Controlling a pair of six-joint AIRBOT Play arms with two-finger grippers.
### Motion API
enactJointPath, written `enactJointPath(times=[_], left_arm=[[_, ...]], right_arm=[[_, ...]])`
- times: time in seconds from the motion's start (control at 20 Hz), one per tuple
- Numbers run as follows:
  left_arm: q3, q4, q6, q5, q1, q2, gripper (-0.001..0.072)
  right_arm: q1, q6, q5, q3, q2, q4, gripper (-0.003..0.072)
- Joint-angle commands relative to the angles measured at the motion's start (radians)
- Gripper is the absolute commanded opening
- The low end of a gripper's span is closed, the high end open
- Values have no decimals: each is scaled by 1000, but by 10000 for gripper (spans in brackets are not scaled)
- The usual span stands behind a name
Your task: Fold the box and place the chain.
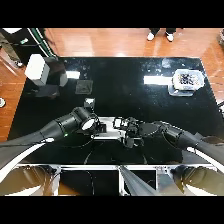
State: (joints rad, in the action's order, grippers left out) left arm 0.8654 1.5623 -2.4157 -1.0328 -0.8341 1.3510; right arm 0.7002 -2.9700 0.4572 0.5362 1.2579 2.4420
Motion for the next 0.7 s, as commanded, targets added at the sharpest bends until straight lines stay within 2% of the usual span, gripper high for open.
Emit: enactJointPath(times=[0.0, 0.25, 0.3, 0.35, 0.4, 0.65], left_arm=[[1, -9, 0, 3, 0, 0, 244], [1, -12, 0, 2, 0, 0, 246], [1, -12, 1, 3, 0, 0, 287], [1, -12, 0, 1, 0, 0, 418], [2, -11, 0, -2, 0, -1, 466], [29, 17, 0, -15, 6, -1, 453]], right_arm=[[0, 0, 0, 0, 0, 0, 189], [0, 0, 0, 0, 0, 0, 189], [0, 0, 0, 0, 0, 0, 190], [0, 0, 0, 0, 0, 0, 189], [0, 0, 0, 0, 0, 0, 189], [0, 0, 0, 0, 0, 0, 189]])
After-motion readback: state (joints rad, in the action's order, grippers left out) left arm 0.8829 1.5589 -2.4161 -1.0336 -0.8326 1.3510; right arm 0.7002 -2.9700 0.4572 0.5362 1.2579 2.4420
